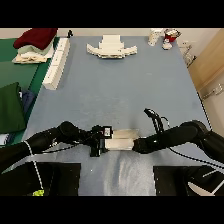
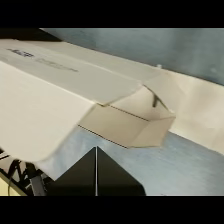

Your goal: Fold the box.

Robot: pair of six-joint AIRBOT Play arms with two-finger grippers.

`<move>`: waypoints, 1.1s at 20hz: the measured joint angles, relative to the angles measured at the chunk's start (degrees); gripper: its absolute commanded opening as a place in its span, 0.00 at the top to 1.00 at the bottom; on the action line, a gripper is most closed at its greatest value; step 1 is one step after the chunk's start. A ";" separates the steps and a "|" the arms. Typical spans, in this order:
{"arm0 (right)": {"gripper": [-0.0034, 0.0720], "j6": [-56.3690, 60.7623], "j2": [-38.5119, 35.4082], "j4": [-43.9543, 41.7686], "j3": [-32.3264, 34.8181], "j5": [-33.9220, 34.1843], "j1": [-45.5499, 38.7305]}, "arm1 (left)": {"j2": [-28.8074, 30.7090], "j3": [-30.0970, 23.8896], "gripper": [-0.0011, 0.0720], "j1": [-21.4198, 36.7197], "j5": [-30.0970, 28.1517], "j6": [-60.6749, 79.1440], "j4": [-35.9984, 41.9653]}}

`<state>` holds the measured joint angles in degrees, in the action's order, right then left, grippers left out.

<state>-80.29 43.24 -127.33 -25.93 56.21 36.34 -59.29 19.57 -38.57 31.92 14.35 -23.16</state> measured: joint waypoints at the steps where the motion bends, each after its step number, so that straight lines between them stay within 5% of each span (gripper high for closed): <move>1: 0.95 0.46 0.59 -1.27 -0.81 -2.12 0.98 | 0.00 0.00 0.38 0.00 0.02 0.00 0.00; 5: 0.95 1.38 1.73 -2.25 -4.63 -10.73 2.43 | 0.00 0.00 0.38 0.00 0.00 0.00 0.00; 10: 0.95 1.88 4.87 6.84 -6.32 -19.54 2.84 | 0.00 0.00 0.38 0.00 0.02 0.00 0.02; 22: 0.95 3.78 18.08 11.56 -6.71 -23.15 2.93 | 0.00 0.00 0.38 0.00 0.00 -0.07 0.07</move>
<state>-76.51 61.32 -115.77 -32.64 33.06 39.27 -59.29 19.57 -38.57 31.92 14.28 -23.09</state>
